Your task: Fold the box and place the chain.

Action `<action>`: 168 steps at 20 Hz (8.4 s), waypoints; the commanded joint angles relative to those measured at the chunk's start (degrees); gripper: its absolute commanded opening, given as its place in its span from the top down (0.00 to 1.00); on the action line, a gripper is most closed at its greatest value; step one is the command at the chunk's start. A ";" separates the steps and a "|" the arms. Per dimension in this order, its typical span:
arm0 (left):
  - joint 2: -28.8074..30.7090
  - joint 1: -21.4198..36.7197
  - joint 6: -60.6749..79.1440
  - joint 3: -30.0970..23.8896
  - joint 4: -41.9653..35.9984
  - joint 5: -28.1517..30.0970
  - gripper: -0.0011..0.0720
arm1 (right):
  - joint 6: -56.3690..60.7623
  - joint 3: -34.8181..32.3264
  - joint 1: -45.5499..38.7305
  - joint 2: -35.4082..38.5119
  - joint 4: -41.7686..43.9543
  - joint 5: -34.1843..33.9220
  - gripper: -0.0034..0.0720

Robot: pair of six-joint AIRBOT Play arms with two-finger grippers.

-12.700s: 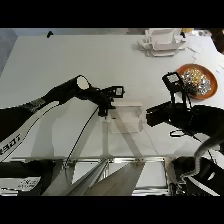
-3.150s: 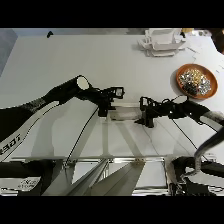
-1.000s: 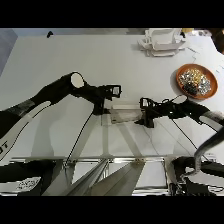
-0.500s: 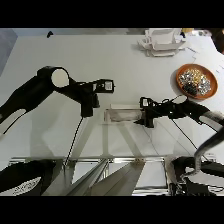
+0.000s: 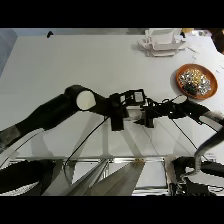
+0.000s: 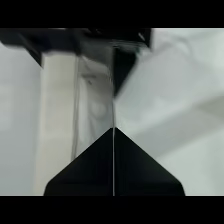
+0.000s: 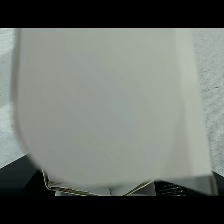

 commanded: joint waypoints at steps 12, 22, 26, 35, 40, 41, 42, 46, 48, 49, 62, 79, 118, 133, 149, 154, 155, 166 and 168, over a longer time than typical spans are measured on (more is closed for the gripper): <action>-14.80 6.82 -12.13 -0.02 -6.29 23.15 0.98 | -0.02 0.00 0.00 0.04 0.00 0.02 0.42; -2.93 7.52 -9.86 -0.02 3.04 9.57 0.98 | -0.02 0.00 0.00 0.04 0.02 0.02 0.42; 1.70 7.48 -9.88 -0.02 4.90 -3.19 0.98 | -0.02 0.00 0.00 0.04 0.00 0.02 0.42; -5.09 8.37 -9.57 -2.10 7.67 -12.26 0.98 | -0.02 0.00 0.00 0.04 0.02 0.02 0.42; -4.68 12.09 -9.05 -9.79 7.96 -11.28 0.98 | -0.02 0.00 0.00 0.04 0.02 0.02 0.42; -4.66 12.59 -8.20 -10.75 7.91 -10.82 0.98 | -0.02 0.00 0.00 0.04 0.00 0.04 0.42; -4.63 13.00 -6.16 -11.56 7.91 -10.58 0.98 | -0.02 0.00 0.00 0.04 0.02 0.02 0.42; -3.87 14.29 0.26 -11.98 7.54 -10.14 0.96 | -0.02 0.00 0.00 0.04 0.00 0.02 0.42; -2.69 15.15 4.76 -11.98 7.06 -8.90 0.77 | -0.02 0.00 0.00 0.04 0.02 0.09 0.42; -2.23 15.54 7.23 -11.98 7.06 -8.11 0.70 | -0.02 0.00 0.00 0.07 0.00 0.02 0.42; -2.16 15.17 28.39 -11.98 2.99 -0.98 0.39 | -0.02 0.00 0.00 0.07 0.00 0.02 0.42; -3.54 12.28 28.13 -12.00 -2.51 -1.73 0.57 | -0.02 0.00 0.00 0.07 0.02 0.04 0.42; 5.88 9.38 -10.21 -11.96 3.63 -7.37 0.98 | -0.02 0.00 0.00 0.07 0.02 0.02 0.42; 2.56 24.35 -62.55 -16.65 8.13 -9.20 0.97 | -0.02 0.00 0.00 0.07 0.00 0.02 0.42; -5.70 23.76 -53.07 -16.70 -7.96 -7.10 0.98 | -0.02 0.00 0.00 0.07 0.00 0.02 0.42; -5.84 23.06 -54.49 -16.70 -6.99 -7.30 0.98 | -0.02 0.00 0.00 0.07 0.00 0.02 0.42; -5.81 22.27 -54.29 -16.70 -8.26 -6.99 0.98 | -0.02 0.00 0.00 0.07 0.02 0.02 0.42; 0.24 18.75 -47.80 -16.65 -12.37 -3.76 0.67 | -0.02 0.00 0.00 0.07 0.02 0.02 0.42; 0.24 17.99 -47.91 -16.65 -12.70 -3.56 0.66 | -0.02 0.00 0.00 0.07 0.00 0.02 0.42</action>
